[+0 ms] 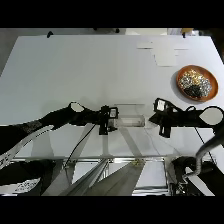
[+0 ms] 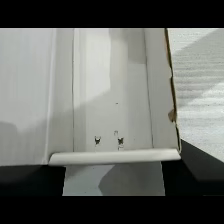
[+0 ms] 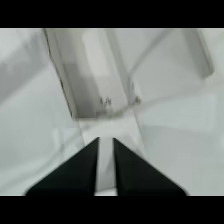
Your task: Fold the box and place the chain.
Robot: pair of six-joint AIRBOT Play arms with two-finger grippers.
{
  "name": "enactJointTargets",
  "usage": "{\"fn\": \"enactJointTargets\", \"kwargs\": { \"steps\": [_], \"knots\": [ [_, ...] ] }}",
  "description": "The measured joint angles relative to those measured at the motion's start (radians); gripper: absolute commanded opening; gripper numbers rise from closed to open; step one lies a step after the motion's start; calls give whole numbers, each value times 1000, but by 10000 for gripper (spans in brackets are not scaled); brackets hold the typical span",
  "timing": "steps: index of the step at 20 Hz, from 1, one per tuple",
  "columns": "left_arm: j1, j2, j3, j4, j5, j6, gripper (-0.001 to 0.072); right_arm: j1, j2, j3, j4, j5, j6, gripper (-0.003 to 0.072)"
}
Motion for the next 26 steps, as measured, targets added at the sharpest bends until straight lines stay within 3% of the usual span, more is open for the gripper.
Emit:
{"fn": "enactJointTargets", "kwargs": {
  "steps": [1, 3, 11, 18, 26],
  "knots": [
    [0, 0, 0, 0, 0, 0, 207, 0, -3, 0, -45, 9, -40, 245],
    [0, 0, 0, 0, 0, 0, 207, 0, -18, 0, -72, 3, -126, 147],
    [0, 0, 0, 0, 0, 0, 207, 0, -143, 0, -24, -116, -342, 148],
    [0, 0, 0, 0, 0, 0, 207, 0, -229, 0, 112, -132, -514, 105],
    [0, 0, 0, 0, 0, 0, 207, 0, -253, -6, 151, -113, -554, 101]
  ]
}}
